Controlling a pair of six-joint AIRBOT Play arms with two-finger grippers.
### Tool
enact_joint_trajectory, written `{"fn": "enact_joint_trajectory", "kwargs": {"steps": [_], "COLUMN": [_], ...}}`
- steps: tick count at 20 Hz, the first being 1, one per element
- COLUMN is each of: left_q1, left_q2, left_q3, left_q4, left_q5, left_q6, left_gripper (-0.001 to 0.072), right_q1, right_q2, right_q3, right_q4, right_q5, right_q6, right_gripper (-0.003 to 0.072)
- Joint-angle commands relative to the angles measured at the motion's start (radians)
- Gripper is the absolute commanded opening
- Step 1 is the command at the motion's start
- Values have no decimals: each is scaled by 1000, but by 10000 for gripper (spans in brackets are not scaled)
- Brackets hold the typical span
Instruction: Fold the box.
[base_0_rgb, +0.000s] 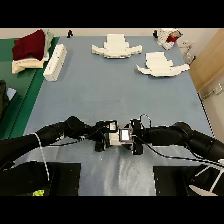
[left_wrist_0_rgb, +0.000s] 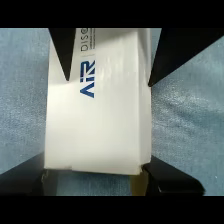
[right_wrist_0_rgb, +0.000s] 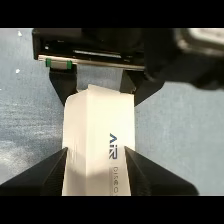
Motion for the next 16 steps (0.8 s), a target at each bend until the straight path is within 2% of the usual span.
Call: {"fn": "enact_joint_trajectory", "kwargs": {"steps": [1,6,11,16], "left_q1": [1,1,1,1], "left_q2": [0,0,0,0], "left_q3": [0,0,0,0], "left_q4": [1,2,2,1], "left_q5": [-3,-3,-3,-3], "left_q6": [2,2,2,2], "left_gripper": [468,468,468,468], "right_q1": [2,2,1,2], "right_q2": [40,69,68,68], "right_q3": [0,0,1,2], "right_q4": [-3,-5,-45,-41], "right_q5": [5,13,80,82], "right_q6": [0,0,0,0], "right_gripper": [520,520,518,512]}}
